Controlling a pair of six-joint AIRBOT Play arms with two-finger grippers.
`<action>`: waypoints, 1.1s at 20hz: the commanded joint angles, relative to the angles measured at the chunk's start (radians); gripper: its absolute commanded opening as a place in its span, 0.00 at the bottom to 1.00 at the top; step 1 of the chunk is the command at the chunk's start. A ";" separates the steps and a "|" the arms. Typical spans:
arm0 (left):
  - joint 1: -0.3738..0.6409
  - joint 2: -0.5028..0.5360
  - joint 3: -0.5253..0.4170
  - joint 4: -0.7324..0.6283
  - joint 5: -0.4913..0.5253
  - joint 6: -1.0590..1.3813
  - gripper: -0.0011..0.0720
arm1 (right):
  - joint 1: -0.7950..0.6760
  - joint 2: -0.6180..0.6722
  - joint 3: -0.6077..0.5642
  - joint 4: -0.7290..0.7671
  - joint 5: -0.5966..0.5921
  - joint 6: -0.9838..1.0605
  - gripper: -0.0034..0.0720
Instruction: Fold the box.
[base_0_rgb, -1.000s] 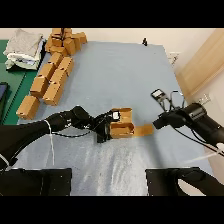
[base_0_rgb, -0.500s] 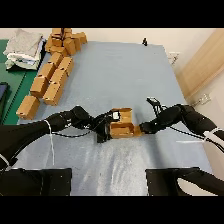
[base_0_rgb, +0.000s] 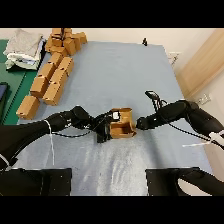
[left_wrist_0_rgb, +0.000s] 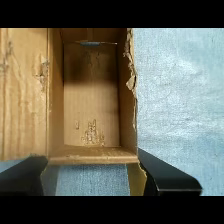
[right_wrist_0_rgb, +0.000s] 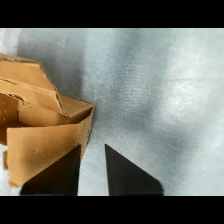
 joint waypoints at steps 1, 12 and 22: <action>0.000 0.000 0.001 0.000 0.000 0.000 0.59 | 0.003 0.008 0.024 0.016 -0.013 0.034 0.45; 0.000 0.000 0.001 0.000 0.001 0.000 0.59 | 0.173 -0.105 0.054 -0.083 0.047 0.243 0.68; 0.000 0.000 0.001 0.000 0.000 0.000 0.59 | 0.424 -0.248 0.213 -0.538 -0.126 0.718 0.68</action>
